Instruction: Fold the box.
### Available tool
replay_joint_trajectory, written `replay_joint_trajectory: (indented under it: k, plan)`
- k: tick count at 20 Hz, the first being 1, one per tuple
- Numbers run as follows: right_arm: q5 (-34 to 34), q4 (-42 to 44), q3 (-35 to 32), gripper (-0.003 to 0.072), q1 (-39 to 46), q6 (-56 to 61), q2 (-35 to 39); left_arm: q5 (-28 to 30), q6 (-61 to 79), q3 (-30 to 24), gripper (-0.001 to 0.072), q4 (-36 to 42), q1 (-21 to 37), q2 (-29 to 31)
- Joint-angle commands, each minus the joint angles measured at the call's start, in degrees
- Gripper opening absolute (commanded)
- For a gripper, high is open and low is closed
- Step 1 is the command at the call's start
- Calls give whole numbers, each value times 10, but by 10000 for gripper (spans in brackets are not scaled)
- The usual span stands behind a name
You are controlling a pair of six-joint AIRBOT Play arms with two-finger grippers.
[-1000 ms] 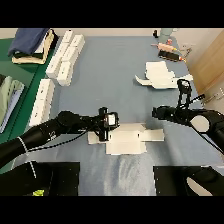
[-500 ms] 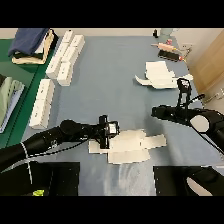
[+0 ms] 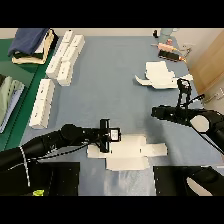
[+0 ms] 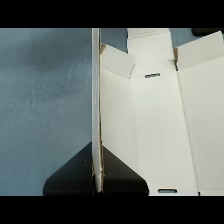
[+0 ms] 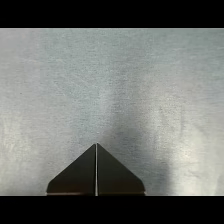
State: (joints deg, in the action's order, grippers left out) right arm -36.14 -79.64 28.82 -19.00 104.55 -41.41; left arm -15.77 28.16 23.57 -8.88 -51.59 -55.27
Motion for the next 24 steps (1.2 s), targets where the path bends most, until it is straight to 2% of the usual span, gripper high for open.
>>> replay_joint_trajectory:
  k: [1,3,5,7,9,13,18,24]
  plan:
    - [3,1,0,3,0,0,0,25,29,26,15,-2,17,2]
    - [8,1,0,3,0,0,0,-2,29,56,15,-6,55,-17]
    - [12,1,0,3,0,0,0,-55,30,84,15,-43,99,-36]
    - [12,0,0,2,0,0,0,-61,30,99,13,-57,110,-44]
    - [14,0,0,3,0,0,0,-61,43,98,10,-53,99,-44]
    - [17,0,0,3,0,0,0,-2,43,73,9,-43,56,-44]
    - [17,-1,0,3,0,0,0,43,44,26,9,-17,12,-44]
    - [17,2,0,3,0,0,0,49,36,5,11,10,-9,-43]
